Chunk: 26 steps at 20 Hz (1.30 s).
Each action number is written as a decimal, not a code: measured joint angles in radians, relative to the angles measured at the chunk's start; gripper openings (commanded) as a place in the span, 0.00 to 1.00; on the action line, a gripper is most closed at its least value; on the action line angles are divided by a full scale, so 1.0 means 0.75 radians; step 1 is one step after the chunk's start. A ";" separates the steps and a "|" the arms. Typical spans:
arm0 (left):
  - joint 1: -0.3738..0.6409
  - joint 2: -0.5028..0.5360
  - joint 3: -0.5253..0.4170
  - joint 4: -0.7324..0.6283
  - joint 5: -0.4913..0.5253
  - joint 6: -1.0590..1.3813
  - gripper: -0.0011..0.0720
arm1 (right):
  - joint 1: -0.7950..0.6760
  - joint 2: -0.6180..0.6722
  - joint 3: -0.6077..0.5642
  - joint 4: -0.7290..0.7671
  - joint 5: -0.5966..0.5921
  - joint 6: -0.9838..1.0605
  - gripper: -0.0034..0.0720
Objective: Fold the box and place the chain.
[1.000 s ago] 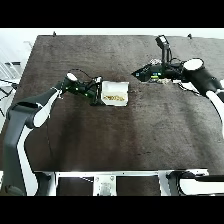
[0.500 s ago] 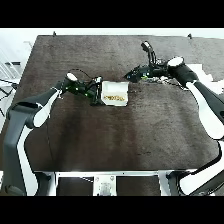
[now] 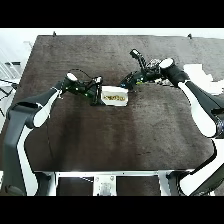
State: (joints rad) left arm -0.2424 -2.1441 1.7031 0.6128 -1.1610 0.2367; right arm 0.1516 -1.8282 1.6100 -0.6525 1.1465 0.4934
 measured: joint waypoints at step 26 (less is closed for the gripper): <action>0.000 0.000 0.000 0.000 0.000 -0.001 0.64 | 0.063 -0.004 0.086 -0.103 0.156 -0.004 0.56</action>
State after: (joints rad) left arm -0.2424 -2.1441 1.7031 0.6128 -1.1610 0.2363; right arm 0.1989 -1.8309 1.6749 -0.7296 1.2636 0.4908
